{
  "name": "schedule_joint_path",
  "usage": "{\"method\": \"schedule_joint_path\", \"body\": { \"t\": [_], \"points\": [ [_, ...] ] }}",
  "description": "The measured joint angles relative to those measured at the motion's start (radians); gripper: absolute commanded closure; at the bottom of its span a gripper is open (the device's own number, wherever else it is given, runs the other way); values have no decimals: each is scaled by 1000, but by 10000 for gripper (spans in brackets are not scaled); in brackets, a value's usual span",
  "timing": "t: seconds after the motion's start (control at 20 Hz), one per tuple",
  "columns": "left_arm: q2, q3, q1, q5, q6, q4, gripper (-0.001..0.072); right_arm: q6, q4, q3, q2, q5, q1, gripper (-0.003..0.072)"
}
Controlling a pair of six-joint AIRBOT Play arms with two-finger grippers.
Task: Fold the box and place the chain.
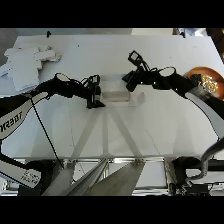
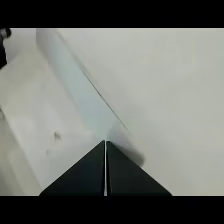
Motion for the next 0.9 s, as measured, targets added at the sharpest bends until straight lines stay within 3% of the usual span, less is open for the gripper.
{"method": "schedule_joint_path", "body": {
  "t": [0.15, 0.4, 0.5, 0.55, 0.9],
  "points": [
    [0, 0, 0, -1, 1, 1, 148, -1, -87, 0, 101, 67, -2, 677],
    [0, 0, 0, -1, 1, 1, 148, 56, -372, 0, 217, 265, -61, 649],
    [0, 0, 0, -2, 1, 1, 148, 98, -490, 0, 216, 338, -81, 341],
    [0, 0, 0, -2, 1, 1, 148, 115, -533, 0, 205, 361, -87, 288],
    [0, 0, 0, -2, 0, 1, 148, 99, -641, 0, 28, 413, -56, 289]
  ]
}}
